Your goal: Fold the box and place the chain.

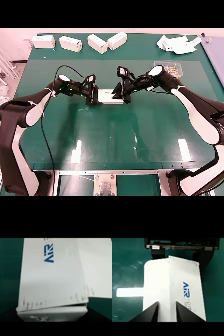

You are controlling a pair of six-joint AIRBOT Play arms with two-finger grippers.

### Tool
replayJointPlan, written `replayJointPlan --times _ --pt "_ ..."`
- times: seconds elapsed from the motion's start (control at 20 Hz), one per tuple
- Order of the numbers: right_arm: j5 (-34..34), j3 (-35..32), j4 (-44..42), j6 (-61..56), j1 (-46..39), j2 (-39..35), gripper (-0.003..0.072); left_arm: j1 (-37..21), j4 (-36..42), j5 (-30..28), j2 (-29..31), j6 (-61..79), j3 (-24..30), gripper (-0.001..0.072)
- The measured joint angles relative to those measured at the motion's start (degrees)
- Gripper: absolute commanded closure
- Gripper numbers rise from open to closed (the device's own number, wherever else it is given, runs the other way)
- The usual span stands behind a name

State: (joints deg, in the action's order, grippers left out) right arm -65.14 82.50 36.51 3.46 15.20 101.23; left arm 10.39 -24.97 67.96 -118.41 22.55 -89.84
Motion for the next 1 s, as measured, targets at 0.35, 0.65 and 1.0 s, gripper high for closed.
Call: replayJointPlan --times 0.35,0.65,1.0 --pt "-0.2 1.8 2.0 0.0 0.0 0.2 0.0375 0.0 0.0 0.0 0.0 0.0 0.0 0.0239" --pt "-0.2 2.8 3.1 -0.3 0.0 0.2 0.0374 0.0 0.0 0.0 0.0 0.0 0.0 0.0239" --pt "-2.4 3.5 3.6 -0.4 -0.1 0.3 0.0341 0.0 0.0 0.0 0.0 0.0 0.0 0.0239"
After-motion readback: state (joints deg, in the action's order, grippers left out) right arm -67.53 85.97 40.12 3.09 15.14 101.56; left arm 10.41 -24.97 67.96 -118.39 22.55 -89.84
